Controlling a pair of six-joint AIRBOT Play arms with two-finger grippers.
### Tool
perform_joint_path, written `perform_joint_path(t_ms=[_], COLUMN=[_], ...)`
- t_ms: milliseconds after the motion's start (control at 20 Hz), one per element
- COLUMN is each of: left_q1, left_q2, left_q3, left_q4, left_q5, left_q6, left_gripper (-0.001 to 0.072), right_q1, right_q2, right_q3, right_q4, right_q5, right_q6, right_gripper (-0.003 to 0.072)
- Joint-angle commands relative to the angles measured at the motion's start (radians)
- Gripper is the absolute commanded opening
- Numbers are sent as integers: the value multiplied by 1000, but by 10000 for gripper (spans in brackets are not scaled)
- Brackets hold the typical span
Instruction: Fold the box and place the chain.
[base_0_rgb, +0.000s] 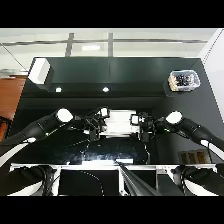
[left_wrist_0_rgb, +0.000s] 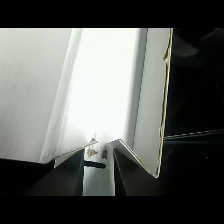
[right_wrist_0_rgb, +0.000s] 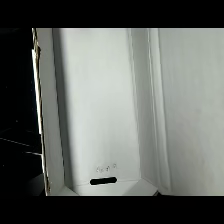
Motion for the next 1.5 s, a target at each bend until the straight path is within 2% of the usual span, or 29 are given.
perform_joint_path(t_ms=[0,350,550,650,700,850,900,950,1000,1100,1200,1300,1400,1450], left_q1=[-1,-1,-24,-53,-63,-67,-66,-66,-66,-66,-65,-65,-56,-43], left_q2=[-11,-36,-36,-36,-36,-36,-36,-36,-36,-36,-35,-34,-19,-4], left_q3=[0,0,0,0,0,0,0,0,0,0,0,0,0,0], left_q4=[-31,-33,-33,-33,-32,-32,-32,-32,-32,-32,-32,-32,-29,-25], left_q5=[5,3,72,85,79,75,75,76,75,74,74,73,71,67], left_q6=[5,54,61,79,76,74,74,74,74,74,72,72,71,71], left_gripper=[218,218,231,371,375,334,214,200,208,336,210,216,60,29], right_q1=[1,1,1,1,1,1,1,1,1,1,1,1,1,1], right_q2=[0,0,0,0,0,0,0,0,0,0,0,0,0,0], right_q3=[0,0,0,0,0,0,0,0,0,0,0,0,0,0], right_q4=[1,1,1,1,1,1,1,1,1,1,1,1,1,1], right_q5=[0,0,-3,-3,-3,-3,-3,-3,-3,-3,-3,-3,-3,-3], right_q6=[0,0,0,0,0,0,0,0,0,0,0,0,0,0], right_gripper=[529,529,529,529,529,529,529,529,529,529,529,529,529,529])
